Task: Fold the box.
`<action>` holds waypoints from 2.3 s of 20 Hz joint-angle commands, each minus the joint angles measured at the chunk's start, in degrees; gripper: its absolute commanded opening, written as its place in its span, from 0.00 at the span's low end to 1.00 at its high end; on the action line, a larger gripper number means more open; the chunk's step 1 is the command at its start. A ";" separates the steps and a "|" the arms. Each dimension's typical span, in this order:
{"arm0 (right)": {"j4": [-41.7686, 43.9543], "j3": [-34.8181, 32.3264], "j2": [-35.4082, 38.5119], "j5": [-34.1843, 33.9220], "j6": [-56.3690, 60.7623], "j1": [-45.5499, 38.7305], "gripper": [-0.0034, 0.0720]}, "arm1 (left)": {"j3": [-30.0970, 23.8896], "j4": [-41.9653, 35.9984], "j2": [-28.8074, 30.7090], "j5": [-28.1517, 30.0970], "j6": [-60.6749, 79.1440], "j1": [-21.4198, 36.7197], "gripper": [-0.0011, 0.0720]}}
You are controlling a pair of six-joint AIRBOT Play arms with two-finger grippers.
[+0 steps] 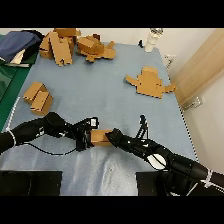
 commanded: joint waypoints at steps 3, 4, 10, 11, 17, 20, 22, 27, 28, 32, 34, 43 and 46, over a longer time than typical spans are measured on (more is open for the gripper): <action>-0.50 1.40 -1.77 -0.83 0.42 2.56 0.05 | 0.00 0.02 0.02 0.02 0.02 0.00 0.33; -0.52 1.40 -2.78 -1.07 1.31 3.34 0.05 | 0.00 0.00 0.02 0.00 0.02 0.00 0.33; -0.52 1.40 -9.09 -3.69 2.45 6.82 0.05 | 0.00 0.02 0.00 -0.02 0.02 0.00 0.33; -0.52 1.42 -9.38 -3.69 2.78 6.82 0.05 | 0.00 0.02 0.02 -0.02 0.02 0.00 0.33; -0.66 2.16 -7.15 -5.73 2.67 6.80 0.05 | 0.00 0.02 0.00 0.00 0.02 0.00 0.33; -5.95 2.23 -1.36 -6.05 1.03 5.16 0.05 | 0.02 0.02 0.02 0.02 0.20 0.00 0.33; -7.67 2.23 2.25 -2.62 -0.11 0.33 0.05 | 0.02 0.00 0.02 0.02 0.17 0.00 0.33; -12.24 2.23 7.82 2.69 -0.31 -13.81 0.05 | 0.04 0.07 0.31 2.89 -7.26 0.07 0.33; -12.79 2.23 9.05 2.69 -0.42 -15.54 0.05 | 0.04 0.37 1.07 4.87 -10.97 0.28 0.33; -16.15 2.23 14.58 3.26 -0.44 -20.39 0.05 | 1.20 4.35 8.79 9.05 -21.16 3.76 0.33; -16.28 2.23 16.50 4.85 -0.44 -22.29 0.05 | 1.57 9.01 13.27 11.32 -25.46 7.02 0.33; -18.64 2.23 17.77 9.64 -0.44 -23.28 0.05 | 1.57 19.76 19.37 17.49 -29.81 36.76 0.33; -18.64 2.23 17.73 9.73 -0.44 -23.28 0.05 | 1.57 19.52 19.34 18.27 -29.86 45.64 0.33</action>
